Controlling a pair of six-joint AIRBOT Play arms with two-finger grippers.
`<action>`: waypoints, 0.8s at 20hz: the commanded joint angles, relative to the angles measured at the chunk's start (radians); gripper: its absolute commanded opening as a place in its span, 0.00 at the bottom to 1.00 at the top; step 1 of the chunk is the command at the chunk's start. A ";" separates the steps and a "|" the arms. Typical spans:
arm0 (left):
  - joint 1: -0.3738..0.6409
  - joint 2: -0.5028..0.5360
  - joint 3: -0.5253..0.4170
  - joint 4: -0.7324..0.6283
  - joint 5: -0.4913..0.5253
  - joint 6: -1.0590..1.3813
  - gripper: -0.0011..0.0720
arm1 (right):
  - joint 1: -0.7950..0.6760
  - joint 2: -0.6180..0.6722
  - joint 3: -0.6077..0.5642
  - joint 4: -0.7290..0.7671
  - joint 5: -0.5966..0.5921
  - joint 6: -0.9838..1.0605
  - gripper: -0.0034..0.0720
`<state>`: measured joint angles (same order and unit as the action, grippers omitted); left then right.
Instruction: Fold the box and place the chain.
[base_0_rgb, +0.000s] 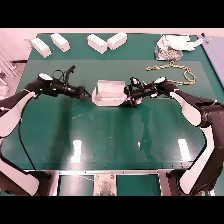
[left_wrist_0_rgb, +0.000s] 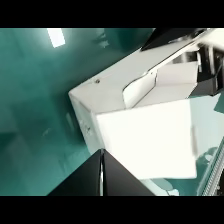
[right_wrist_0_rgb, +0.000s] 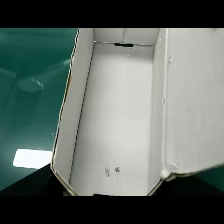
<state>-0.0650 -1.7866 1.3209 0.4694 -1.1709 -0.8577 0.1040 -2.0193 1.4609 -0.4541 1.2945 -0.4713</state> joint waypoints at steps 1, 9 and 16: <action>-0.013 -0.001 0.042 -0.001 -0.003 -0.010 0.04 | 0.000 0.000 0.001 0.000 0.000 0.000 0.81; -0.039 -0.002 0.041 0.005 0.032 -0.005 0.13 | 0.000 0.000 0.001 0.000 0.000 0.000 0.81; -0.048 -0.002 0.041 0.022 0.014 -0.005 0.30 | 0.000 0.000 0.001 0.000 0.000 0.000 0.81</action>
<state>-0.1070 -1.7885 1.3613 0.4881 -1.1488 -0.8639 0.1036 -2.0193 1.4609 -0.4541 1.2945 -0.4713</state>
